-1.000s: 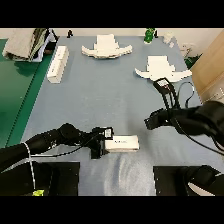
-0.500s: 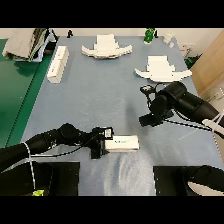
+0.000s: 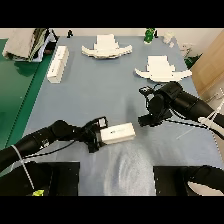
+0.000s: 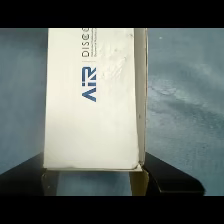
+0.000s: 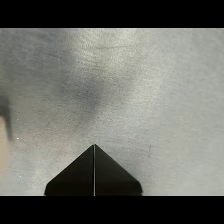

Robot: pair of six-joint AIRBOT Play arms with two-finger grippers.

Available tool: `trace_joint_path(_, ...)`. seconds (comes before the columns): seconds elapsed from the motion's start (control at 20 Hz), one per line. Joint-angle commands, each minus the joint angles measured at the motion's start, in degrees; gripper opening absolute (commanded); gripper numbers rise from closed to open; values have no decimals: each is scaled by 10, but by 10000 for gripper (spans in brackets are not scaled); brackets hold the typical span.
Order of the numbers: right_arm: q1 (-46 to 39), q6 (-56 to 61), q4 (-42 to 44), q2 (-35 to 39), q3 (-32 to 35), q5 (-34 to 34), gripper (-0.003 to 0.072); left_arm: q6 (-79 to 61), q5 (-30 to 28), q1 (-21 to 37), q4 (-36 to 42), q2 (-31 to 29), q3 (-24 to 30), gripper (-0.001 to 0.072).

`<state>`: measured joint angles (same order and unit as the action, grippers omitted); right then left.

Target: Fold the box.

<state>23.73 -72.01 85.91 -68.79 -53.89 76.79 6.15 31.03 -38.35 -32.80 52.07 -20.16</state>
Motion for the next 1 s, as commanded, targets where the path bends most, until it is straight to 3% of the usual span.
trace_joint_path(0.0, 0, 0, 0, -1, -1, 0, 4, 269, 26, 99, -217, -72, -1, 510)
trace_joint_path(0.15, 0, 0, 0, -1, -1, 0, 4, 448, 56, 250, -368, -128, -12, 509)
trace_joint_path(0.3, 0, 0, 0, -1, -1, 0, 4, 462, 43, 409, -379, -125, -29, 509)
trace_joint_path(0.45, 0, 0, 0, -1, -1, 0, 4, 462, 6, 509, -379, -72, -47, 509)
trace_joint_path(0.65, 0, 0, 0, -1, -1, 0, 4, 462, -21, 537, -372, 39, -110, 510)
trace_joint_path(0.95, 0, 0, 0, -1, -1, 0, 4, 462, -27, 537, -329, 220, -267, 510)
